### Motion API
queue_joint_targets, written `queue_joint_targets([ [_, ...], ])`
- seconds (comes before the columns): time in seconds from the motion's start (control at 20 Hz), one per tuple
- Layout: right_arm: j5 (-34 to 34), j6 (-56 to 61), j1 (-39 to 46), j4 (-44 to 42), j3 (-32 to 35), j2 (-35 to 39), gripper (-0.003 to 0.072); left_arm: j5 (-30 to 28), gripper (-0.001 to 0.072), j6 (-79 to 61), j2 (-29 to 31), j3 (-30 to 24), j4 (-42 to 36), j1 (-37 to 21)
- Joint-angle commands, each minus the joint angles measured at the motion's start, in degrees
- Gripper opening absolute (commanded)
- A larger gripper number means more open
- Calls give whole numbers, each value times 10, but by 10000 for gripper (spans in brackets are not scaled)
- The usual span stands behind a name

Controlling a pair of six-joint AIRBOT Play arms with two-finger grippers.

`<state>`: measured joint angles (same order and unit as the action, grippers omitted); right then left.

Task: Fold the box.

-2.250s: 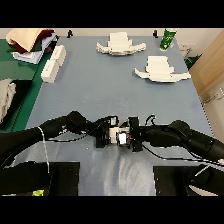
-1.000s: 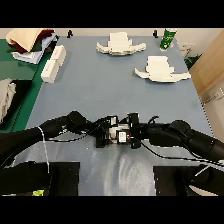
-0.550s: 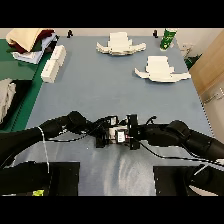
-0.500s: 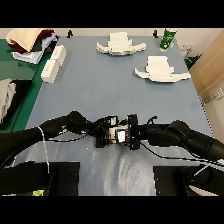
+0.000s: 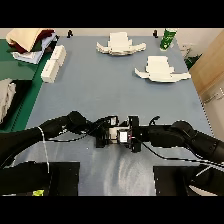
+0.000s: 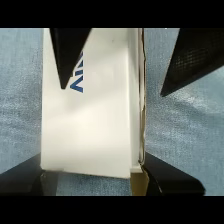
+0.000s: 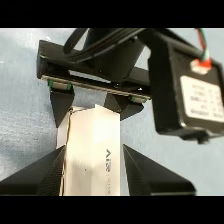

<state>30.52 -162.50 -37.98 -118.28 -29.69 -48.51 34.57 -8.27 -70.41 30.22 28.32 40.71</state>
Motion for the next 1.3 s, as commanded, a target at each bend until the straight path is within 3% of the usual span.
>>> queue_joint_targets([
  [0.0, 12, 24, 0, -61, 0, 30, 516, 0, 525, 0, 0, 0, 0, 0],
  [0.2, -6, 178, 1, -67, 5, 70, 41, 0, 526, 0, 0, 0, 0, 0],
  [0.25, -35, 218, 2, -68, 18, 73, 4, 0, 525, 0, 0, 0, 0, 0],
  [0.4, -150, 273, 0, -113, 82, 75, 4, 0, 525, 0, 0, 0, 0, 0],
  [0.65, -326, 365, -63, -116, 156, 75, 4, 0, 525, 0, 0, 0, 0, 0],
  [1.25, -333, 380, -75, -114, 180, 27, 4, 0, 525, 0, 0, 0, 0, 0],
])
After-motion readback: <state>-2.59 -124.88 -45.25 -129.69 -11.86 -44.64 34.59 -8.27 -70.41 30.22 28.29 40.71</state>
